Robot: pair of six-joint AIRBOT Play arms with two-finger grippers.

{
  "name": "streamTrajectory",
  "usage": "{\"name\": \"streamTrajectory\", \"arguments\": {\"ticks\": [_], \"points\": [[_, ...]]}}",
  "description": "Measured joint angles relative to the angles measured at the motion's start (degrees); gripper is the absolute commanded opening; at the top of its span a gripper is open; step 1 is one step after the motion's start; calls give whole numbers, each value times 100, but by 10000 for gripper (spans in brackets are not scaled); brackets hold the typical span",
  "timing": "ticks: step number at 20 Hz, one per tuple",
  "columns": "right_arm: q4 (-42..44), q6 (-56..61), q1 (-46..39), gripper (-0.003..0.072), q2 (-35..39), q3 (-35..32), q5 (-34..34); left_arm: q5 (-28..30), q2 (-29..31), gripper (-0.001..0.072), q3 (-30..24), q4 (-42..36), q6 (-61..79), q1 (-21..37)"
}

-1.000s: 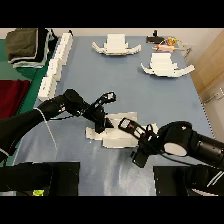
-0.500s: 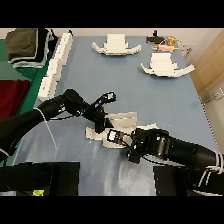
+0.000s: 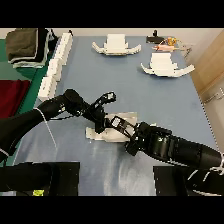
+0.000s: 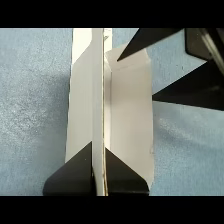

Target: Fold the box.

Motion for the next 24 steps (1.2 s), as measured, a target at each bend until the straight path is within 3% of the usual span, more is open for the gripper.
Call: {"name": "streamTrajectory", "arguments": {"ticks": [7, 9, 14, 18, 24], "points": [[-293, 649, -70, 605, 136, 20, 201, 0, 0, 14, 0, -2, -2, 0], [-348, 726, -76, 720, 142, 20, 271, 0, 0, 14, 0, 0, -2, 0], [-341, 492, -354, 720, 146, 20, 374, 0, 0, 14, 0, 0, -2, 0], [448, -876, -1082, 720, 146, 20, 111, 0, 0, 14, 0, 0, -2, 0], [2850, -4734, -2813, 720, 111, 20, -369, 0, 0, 14, 0, 0, -2, 0]]}}
